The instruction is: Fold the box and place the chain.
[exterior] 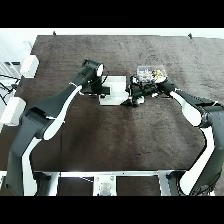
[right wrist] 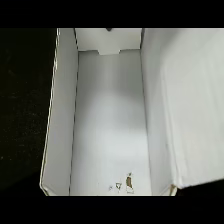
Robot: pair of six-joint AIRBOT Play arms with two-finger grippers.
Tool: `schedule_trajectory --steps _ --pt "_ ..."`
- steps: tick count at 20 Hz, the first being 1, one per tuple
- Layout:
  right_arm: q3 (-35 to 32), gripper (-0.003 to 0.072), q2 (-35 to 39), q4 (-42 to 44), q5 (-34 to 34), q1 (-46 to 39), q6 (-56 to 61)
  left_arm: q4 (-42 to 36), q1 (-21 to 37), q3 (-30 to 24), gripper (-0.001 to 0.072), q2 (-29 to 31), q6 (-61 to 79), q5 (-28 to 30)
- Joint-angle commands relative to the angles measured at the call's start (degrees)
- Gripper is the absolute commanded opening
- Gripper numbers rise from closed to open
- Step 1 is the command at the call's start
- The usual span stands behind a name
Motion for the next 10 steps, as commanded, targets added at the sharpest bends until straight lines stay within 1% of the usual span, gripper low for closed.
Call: schedule_trajectory --steps 1,7,10 --pt "0.0 0.0602 0.0 0.0 0.0 0.0 0.0 0.8 -0.5 0.1 0.0419 -0.2 -0.7 1.1" --pt "0.0 0.0602 0.0 0.0 0.0 0.0 0.0 -1.5 -0.5 0.1 0.0419 -0.2 -1.1 2.9" --pt "0.0 0.0602 0.0 0.0 0.0 0.0 0.0 -1.7 -0.5 0.1 0.0418 -0.2 -2.1 2.8"
